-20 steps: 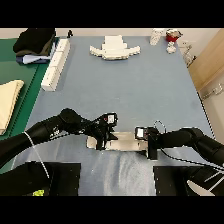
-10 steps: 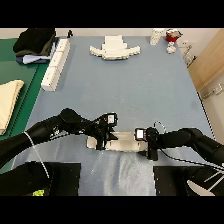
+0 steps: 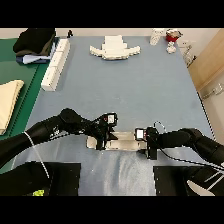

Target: Fold the box.

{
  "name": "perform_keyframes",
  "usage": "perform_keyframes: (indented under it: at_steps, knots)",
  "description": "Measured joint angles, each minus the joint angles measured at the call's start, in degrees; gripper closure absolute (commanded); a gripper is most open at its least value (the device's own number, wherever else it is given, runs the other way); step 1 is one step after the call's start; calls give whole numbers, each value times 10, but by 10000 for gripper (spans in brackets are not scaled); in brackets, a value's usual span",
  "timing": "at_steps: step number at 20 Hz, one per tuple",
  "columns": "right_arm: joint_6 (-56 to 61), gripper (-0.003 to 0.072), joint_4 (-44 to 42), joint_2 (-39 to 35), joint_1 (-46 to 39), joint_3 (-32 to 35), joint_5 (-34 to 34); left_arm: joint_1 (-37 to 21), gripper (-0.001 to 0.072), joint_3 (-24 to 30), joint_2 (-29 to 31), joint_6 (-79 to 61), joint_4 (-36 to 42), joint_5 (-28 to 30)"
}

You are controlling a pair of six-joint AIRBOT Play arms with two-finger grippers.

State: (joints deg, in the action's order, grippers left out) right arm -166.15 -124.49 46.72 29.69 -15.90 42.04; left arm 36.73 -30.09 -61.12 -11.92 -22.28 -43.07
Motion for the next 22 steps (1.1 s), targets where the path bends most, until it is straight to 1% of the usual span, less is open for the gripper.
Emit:
perform_keyframes:
  at_steps: [1,4,12,17,21,22]
  knots:
    - [0,152,0,0,0,0,0,0,693,0,0,0,0,0]
    - [0,22,-2,-3,0,0,0,0,693,0,0,0,0,0]
    - [0,23,-18,-12,0,-4,4,0,694,0,0,0,0,0]
    - [0,23,-19,5,0,-4,4,0,693,0,0,0,0,0]
    - [0,40,-19,15,0,-4,1,0,693,0,0,0,0,0]
    - [0,69,-19,16,0,-4,1,0,693,0,0,0,0,0]
